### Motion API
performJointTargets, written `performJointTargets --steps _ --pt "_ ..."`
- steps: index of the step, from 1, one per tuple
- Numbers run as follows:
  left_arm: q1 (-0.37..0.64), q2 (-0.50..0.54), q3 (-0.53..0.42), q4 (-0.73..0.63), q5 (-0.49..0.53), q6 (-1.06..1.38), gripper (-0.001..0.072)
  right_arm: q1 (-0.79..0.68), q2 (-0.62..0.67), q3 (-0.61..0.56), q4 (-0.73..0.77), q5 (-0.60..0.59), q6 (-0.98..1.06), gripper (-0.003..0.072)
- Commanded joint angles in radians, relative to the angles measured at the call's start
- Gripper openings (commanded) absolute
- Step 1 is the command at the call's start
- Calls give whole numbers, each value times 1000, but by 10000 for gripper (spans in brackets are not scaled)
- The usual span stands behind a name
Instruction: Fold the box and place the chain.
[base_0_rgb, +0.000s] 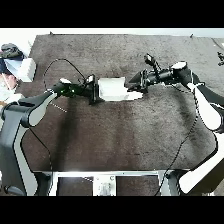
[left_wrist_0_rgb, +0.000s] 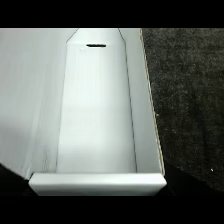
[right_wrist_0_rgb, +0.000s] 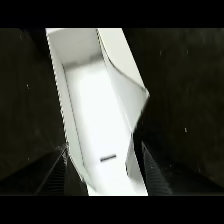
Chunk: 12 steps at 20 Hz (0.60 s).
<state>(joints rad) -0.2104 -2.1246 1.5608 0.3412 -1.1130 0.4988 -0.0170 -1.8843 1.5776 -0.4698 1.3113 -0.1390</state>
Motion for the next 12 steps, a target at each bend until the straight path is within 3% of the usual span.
performJointTargets --steps 1,3,5,7,8,12 --pt "2 0 0 27 2 -2 356 0 2 0 86 18 -3 343" --pt "2 0 0 41 2 -2 356 9 2 0 120 12 -23 333" --pt "2 0 0 45 2 -1 356 30 1 0 123 -9 -34 151" --pt "2 0 0 47 2 -1 356 58 -4 0 123 -65 -42 148" --pt "2 0 0 48 2 -1 356 70 -8 0 123 -83 -64 7" --pt "2 0 0 48 2 -1 356 100 -29 -1 122 -171 -102 10"
